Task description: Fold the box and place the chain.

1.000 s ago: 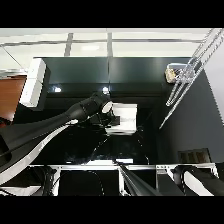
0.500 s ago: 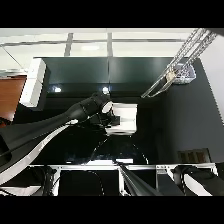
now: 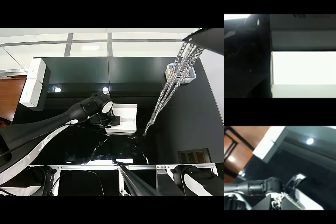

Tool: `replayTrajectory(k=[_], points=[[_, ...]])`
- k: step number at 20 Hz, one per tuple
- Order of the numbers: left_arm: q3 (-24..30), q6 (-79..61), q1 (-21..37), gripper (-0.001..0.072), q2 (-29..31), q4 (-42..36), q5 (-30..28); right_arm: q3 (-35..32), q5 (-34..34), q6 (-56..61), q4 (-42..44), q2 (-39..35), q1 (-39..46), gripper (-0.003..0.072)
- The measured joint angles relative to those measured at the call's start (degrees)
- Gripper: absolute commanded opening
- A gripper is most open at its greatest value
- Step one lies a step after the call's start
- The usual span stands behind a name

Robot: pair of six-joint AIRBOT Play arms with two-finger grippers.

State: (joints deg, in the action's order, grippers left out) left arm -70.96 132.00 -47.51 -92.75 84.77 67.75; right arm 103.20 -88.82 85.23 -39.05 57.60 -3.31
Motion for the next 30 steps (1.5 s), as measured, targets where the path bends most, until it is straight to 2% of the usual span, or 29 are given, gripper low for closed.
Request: replayTrajectory(k=[7,15,22,30], points=[[0.0,0.0,0.0,0.0028,0.0,0.0,-0.02,-3.87,0.48,0.07,2.23,0.02,-3.85,0.0017],[0.0,0.0,0.0,0.0028,0.0,0.02,-0.02,-7.69,5.86,0.0,1.18,0.61,-10.25,0.0017],[0.0,-0.02,0.0,0.0028,0.0,0.02,-0.04,-8.55,9.4,-1.46,1.11,1.4,-14.03,0.0017],[0.0,0.0,0.0,0.0028,0.0,0.04,-0.04,-8.61,11.3,-1.9,0.26,1.53,-14.69,0.0017]])
